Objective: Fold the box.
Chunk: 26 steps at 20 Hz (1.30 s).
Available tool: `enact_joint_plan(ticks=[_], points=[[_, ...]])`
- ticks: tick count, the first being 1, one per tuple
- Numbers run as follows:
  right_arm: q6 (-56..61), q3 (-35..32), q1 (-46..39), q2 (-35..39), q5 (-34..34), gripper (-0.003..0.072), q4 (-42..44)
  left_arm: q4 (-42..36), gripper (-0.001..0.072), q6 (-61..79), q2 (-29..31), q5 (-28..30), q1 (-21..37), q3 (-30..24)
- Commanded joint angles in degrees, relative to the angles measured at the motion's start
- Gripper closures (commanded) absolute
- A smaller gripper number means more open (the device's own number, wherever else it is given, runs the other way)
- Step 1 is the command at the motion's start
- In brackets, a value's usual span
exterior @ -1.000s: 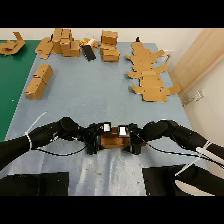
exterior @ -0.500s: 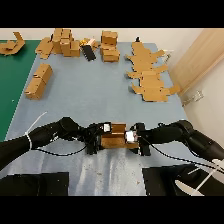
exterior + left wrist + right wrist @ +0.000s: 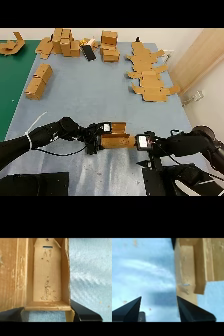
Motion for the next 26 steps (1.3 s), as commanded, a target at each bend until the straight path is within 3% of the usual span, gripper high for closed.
enact_joint_plan(ticks=[1, 10, 18, 26], points=[[1.77, 0.04, 0.00, 4.31, -4.92, -0.0022, 7.85, 0.02, 0.0192, 0.02, 0.02, 0.00, -0.02, 0.04], [18.38, 0.04, 0.00, 5.68, -5.38, -0.0022, 9.94, 1.18, 0.0192, -1.11, 0.50, -0.24, 0.11, 0.15], [22.69, 0.04, 0.00, 5.64, -5.22, -0.0022, 10.01, 6.93, 0.0192, -3.48, 6.73, -2.49, 0.13, 0.04], [22.69, 0.04, 0.00, 5.64, -5.25, -0.0022, 9.97, 6.25, 0.0192, -5.25, 6.93, -12.94, 5.88, -2.19]])
